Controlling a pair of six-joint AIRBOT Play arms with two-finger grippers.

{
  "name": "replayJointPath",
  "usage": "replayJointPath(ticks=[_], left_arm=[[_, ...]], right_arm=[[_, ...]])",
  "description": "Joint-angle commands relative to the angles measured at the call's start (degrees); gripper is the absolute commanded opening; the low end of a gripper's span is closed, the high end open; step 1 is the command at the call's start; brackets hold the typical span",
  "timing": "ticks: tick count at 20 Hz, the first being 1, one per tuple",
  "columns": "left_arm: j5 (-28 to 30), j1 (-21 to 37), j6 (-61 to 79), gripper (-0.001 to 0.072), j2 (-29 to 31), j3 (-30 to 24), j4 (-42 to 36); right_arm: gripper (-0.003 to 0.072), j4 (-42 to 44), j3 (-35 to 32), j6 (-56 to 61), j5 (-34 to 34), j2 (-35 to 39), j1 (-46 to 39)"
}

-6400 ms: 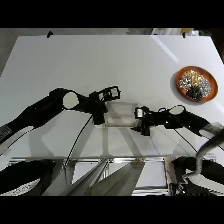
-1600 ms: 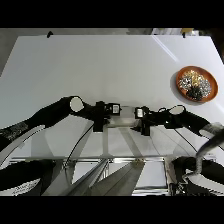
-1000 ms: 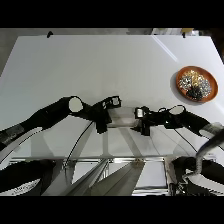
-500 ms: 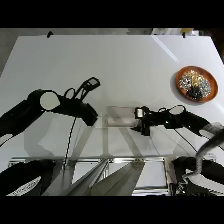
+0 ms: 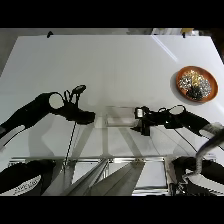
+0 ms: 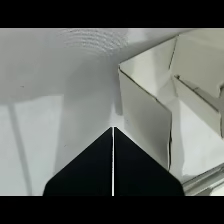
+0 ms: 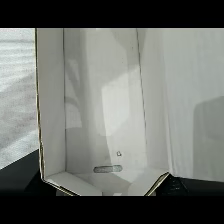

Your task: Fold the box and place the chain.

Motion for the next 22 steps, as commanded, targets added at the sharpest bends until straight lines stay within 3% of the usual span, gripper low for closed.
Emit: replayJointPath(ticks=[1, 5, 7, 11, 14, 18, 22], left_arm=[[3.8, -1.4, -1.9, 0.0002, -4.8, -0.3, -5.1], [3.5, -2.8, 1.8, 0.0006, -5.9, -0.3, -7.5], [3.3, -2.9, 7.5, 0.0005, -4.6, -0.3, -13.0], [4.0, -3.9, 8.2, 0.0003, -1.0, -0.3, -13.8], [3.5, -3.8, 6.2, 0.0001, 0.0, -0.3, -9.6], [2.8, -3.7, -7.7, 0.0001, 0.2, -0.3, 4.7], [3.2, -3.7, -8.5, 0.0001, -3.7, -0.3, 4.6]], right_arm=[[0.0408, 0.0, 0.0, 0.0, 0.0, 0.0, 0.0], [0.0408, 0.0, 0.0, 0.0, 0.0, 0.0, 0.0], [0.0408, 0.0, 0.0, 0.0, 0.0, 0.0, 0.0], [0.0408, 0.0, 0.0, 0.0, 0.0, 0.0, 0.0], [0.0408, 0.0, 0.0, 0.0, 0.0, 0.0, 0.0], [0.0408, 0.0, 0.0, 0.0, 0.0, 0.0, 0.0], [0.0408, 0.0, 0.0, 0.0, 0.0, 0.0, 0.0]])
